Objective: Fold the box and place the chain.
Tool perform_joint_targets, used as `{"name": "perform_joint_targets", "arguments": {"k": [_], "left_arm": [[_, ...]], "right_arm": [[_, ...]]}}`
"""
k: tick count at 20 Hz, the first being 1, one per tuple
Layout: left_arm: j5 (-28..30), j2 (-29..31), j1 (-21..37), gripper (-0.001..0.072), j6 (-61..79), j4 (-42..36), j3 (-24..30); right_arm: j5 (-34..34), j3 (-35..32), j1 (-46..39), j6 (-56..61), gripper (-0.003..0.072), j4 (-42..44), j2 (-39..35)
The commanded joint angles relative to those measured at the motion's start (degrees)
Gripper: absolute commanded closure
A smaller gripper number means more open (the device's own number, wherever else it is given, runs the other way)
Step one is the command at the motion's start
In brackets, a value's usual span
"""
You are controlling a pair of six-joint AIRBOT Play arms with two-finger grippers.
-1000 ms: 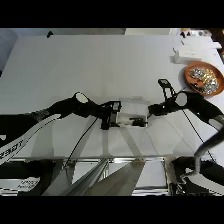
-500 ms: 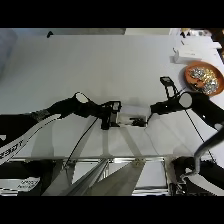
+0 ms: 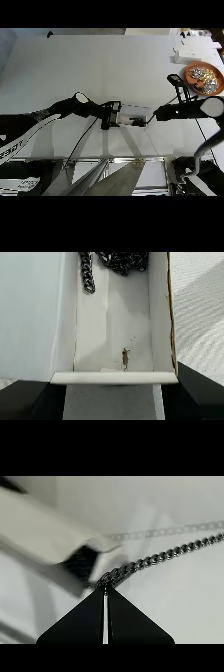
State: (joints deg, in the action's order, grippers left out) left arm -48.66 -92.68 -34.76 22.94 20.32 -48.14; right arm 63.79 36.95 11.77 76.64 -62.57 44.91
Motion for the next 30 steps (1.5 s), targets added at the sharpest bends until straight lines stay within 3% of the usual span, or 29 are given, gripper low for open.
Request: {"name": "perform_joint_targets", "arguments": {"k": [1,10,27,30], "left_arm": [[-0.02,0.02,0.02,0.0347,0.00,0.02,-0.02],[0.00,0.02,0.02,0.0347,0.00,0.02,-0.02],[-0.02,0.02,0.02,0.0347,0.00,0.02,-0.02],[0.00,0.02,0.02,0.0347,0.00,0.02,-0.02]], "right_arm": [[3.30,0.07,0.02,-5.18,0.0671,13.31,-4.85],[-0.57,0.07,0.02,-11.61,0.0670,25.57,-5.49],[-11.50,-4.85,10.43,-10.36,0.0667,20.31,1.81],[-12.50,-4.85,10.43,-9.05,0.0544,18.34,1.86]]}}
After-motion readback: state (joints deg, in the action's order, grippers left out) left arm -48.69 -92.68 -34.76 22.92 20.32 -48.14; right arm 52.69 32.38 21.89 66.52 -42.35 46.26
